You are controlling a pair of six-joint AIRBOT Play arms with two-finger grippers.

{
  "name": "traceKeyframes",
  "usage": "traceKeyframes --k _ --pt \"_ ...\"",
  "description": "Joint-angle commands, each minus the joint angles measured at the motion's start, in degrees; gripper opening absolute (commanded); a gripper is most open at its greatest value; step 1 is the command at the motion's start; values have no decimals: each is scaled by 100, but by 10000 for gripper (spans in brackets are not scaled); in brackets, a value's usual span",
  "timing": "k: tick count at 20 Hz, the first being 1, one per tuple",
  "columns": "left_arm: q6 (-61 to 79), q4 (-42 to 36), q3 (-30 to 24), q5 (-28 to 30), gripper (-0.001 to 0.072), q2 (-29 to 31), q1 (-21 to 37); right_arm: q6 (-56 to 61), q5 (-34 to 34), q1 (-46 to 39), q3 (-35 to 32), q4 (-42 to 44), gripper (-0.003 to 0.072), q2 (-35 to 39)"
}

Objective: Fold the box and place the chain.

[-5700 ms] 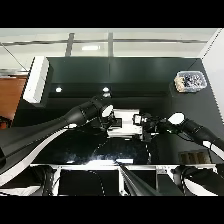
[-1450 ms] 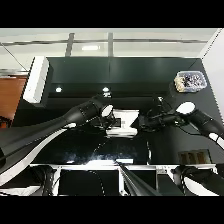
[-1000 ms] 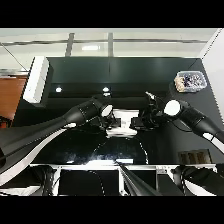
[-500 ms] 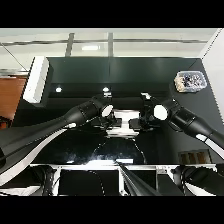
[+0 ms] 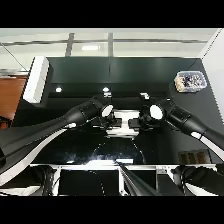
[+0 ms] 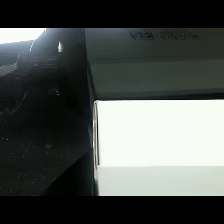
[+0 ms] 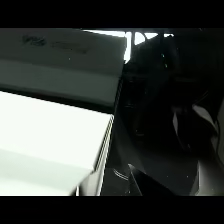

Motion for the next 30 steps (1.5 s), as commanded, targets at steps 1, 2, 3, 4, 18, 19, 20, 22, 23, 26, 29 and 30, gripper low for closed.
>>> traceKeyframes --k 1,2,3,4,18,19,20,22,23,26,29,30 --pt "0 -4 2 -7 30 0 4 133 109 70 223 -39 260 -238" --pt "0 -4 2 -7 30 0 4 240 109 96 269 -39 253 -339" --pt "0 -4 2 -11 30 0 4 339 116 98 291 -33 252 -413" --pt "0 -4 2 -17 30 0 4 431 127 98 293 -37 253 -468" --pt "0 -7 2 -15 30 0 4 673 170 348 334 -168 19 -535" --pt "0 -4 2 -20 30 0 4 675 170 348 337 -166 20 -535" --pt "2 -7 2 -22 30 0 4 673 170 345 337 -166 42 -535" --pt "0 -4 2 -22 30 0 4 673 184 345 337 -155 153 -535" --pt "2 -4 2 -22 30 0 4 673 212 345 337 -157 153 -535" --pt "0 -4 2 -20 30 0 4 673 234 345 337 -160 152 -535" --pt "0 -4 2 -20 30 0 4 673 234 345 385 -181 73 -535" --pt "0 -4 2 -20 30 0 4 675 236 345 407 -234 19 -535"
